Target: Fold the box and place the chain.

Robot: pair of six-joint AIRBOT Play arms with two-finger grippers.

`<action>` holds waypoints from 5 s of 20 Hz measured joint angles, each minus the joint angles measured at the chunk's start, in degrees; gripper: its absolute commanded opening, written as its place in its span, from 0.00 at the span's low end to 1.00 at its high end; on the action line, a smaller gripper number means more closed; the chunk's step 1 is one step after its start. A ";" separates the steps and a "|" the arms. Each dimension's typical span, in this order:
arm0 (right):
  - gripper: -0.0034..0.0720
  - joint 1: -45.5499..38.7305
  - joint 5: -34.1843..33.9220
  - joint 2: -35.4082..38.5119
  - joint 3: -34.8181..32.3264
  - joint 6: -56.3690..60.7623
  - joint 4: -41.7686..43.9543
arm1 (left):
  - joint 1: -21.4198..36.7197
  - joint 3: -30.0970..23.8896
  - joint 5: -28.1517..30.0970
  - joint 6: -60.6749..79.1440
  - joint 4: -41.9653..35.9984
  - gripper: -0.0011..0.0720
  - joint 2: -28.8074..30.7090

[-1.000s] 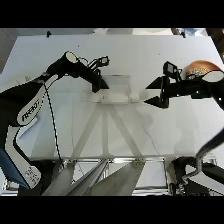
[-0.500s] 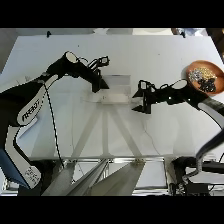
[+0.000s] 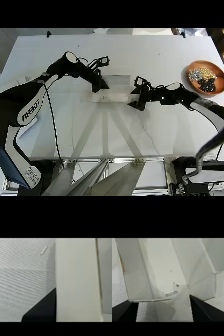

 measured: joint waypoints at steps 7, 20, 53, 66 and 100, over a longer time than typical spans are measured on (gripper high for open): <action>0.99 0.02 -2.29 0.55 1.11 2.84 0.59 | -0.02 0.00 0.02 0.00 -0.02 0.03 -0.02; 0.99 0.00 -1.22 0.55 2.67 15.50 -8.76 | -0.02 0.00 0.00 0.00 -0.02 0.03 -0.02; 0.99 -5.18 24.92 -17.73 25.57 6.95 -7.96 | -0.04 0.00 -0.04 0.00 0.00 0.03 -0.04; 0.99 -1.49 31.26 -22.14 31.67 11.76 -14.34 | -0.07 0.00 -0.20 0.04 0.00 0.03 -0.04; 0.99 -2.78 25.35 -18.08 22.36 10.49 -9.60 | -0.09 0.00 0.00 0.02 0.00 0.03 -0.04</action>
